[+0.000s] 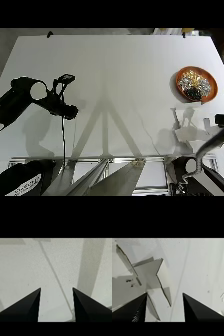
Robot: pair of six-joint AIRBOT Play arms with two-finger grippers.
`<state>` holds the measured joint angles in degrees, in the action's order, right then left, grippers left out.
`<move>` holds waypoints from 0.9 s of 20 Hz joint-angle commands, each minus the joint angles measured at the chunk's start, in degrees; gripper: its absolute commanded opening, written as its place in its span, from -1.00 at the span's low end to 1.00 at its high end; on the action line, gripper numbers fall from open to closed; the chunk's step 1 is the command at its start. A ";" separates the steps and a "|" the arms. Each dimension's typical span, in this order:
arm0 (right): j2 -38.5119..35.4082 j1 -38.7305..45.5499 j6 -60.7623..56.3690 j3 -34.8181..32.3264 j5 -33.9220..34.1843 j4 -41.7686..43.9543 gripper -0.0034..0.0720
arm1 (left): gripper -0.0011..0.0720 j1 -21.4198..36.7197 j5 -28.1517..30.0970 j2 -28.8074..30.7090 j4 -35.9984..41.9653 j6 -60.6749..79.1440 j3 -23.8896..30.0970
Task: Fold the box and place the chain.
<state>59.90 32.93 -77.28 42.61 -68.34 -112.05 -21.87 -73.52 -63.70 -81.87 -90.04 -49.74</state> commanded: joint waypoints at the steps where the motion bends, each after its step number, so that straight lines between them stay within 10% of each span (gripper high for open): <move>1: 4.63 1.11 1.31 0.07 3.19 -1.81 0.15 | 0.24 0.04 0.02 0.04 0.00 0.02 0.00; 3: 7.15 1.14 1.31 0.07 3.82 -2.21 0.08 | 0.24 0.04 0.02 0.04 0.00 0.02 0.00; 7: 11.08 0.83 2.75 0.07 -0.39 -1.42 -0.87 | 0.24 0.04 0.02 0.04 0.00 0.02 0.00; 18: -12.92 -19.65 7.02 -7.28 -3.02 27.87 -0.87 | 0.24 0.04 0.02 0.04 0.00 0.02 0.00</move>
<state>54.57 18.39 -71.02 39.46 -73.41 -95.39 -21.87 -73.52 -63.70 -81.87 -90.02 -49.74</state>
